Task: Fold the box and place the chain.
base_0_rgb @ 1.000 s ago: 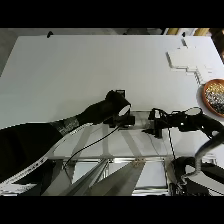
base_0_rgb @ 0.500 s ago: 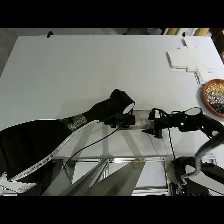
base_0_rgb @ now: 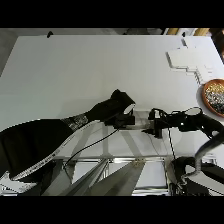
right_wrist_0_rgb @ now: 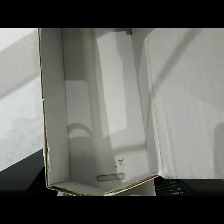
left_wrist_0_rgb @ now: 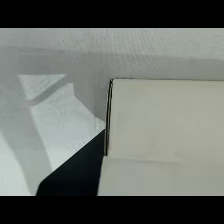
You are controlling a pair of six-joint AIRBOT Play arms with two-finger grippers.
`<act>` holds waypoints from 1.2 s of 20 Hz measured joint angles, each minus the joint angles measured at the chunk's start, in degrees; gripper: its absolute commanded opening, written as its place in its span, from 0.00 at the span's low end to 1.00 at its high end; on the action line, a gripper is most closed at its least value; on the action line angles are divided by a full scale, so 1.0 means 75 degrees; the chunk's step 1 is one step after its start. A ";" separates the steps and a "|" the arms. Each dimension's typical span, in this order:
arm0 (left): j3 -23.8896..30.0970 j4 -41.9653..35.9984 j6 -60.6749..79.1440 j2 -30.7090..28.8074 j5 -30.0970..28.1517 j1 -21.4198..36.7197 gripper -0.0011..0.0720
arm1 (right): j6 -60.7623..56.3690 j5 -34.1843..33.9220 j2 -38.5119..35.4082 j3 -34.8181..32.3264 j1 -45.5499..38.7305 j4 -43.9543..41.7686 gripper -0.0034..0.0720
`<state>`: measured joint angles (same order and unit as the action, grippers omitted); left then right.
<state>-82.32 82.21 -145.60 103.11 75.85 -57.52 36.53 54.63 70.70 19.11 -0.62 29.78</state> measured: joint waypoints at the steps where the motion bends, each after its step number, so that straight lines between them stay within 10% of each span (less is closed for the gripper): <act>1: 0.0003 0.0047 -0.0020 0.0000 -0.0020 -0.0003 0.14 | -0.0006 0.0006 0.0000 0.0000 0.0000 -0.0006 0.60; 12: 0.0006 0.0163 0.0009 -0.0154 -0.0099 0.0111 0.25 | -0.0009 0.0003 0.0000 0.0000 0.0000 -0.0009 0.60; 16: 0.0006 0.0160 0.0015 -0.0154 -0.0286 0.0119 0.03 | -0.0012 0.0003 0.0000 0.0000 0.0000 -0.0012 0.60; 21: -0.0006 0.0157 0.0023 -0.0117 -0.0274 0.0102 0.02 | -0.0009 0.0003 0.0000 0.0000 0.0000 -0.0006 0.60; 24: 0.0009 0.0117 0.0015 -0.0140 -0.0364 0.0102 0.46 | -0.0015 0.0000 0.0000 0.0000 0.0000 -0.0012 0.60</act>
<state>-82.26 83.09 -145.49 102.06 73.12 -56.75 36.42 54.63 70.70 19.11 -0.62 29.69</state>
